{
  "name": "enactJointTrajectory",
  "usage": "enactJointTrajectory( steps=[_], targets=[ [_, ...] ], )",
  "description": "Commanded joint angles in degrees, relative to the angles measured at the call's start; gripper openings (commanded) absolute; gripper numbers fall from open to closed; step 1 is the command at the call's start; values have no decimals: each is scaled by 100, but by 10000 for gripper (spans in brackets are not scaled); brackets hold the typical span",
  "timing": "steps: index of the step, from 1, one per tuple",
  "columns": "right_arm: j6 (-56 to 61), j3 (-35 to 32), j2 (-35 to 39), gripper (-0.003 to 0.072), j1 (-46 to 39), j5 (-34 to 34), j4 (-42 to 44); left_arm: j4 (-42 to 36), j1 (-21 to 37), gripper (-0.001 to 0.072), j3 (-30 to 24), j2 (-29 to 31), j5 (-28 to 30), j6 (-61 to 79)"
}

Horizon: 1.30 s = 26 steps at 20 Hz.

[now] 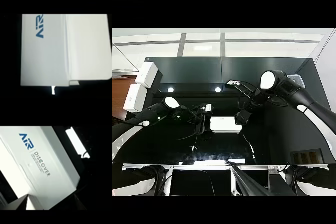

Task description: Fold the box and place the chain.

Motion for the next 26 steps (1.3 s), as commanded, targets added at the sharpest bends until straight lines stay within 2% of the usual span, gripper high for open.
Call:
enactJointTrajectory(
  steps=[1, 6, 15, 26],
  targets=[
    [-251, -33, -4, 698, 9, -116, 7, 2, 0, 351, 2, -4, 2, 0],
    [-1145, -31, 4, 699, 7, 474, 28, 2, 0, 351, 2, -4, 2, 0],
    [-1617, -33, 2, 700, 407, -96, -361, 2, 0, 351, 2, -4, 2, 0],
    [-1622, -33, -11, 698, 426, -192, -337, 2, 0, 351, 2, -4, 2, 0]
  ],
)
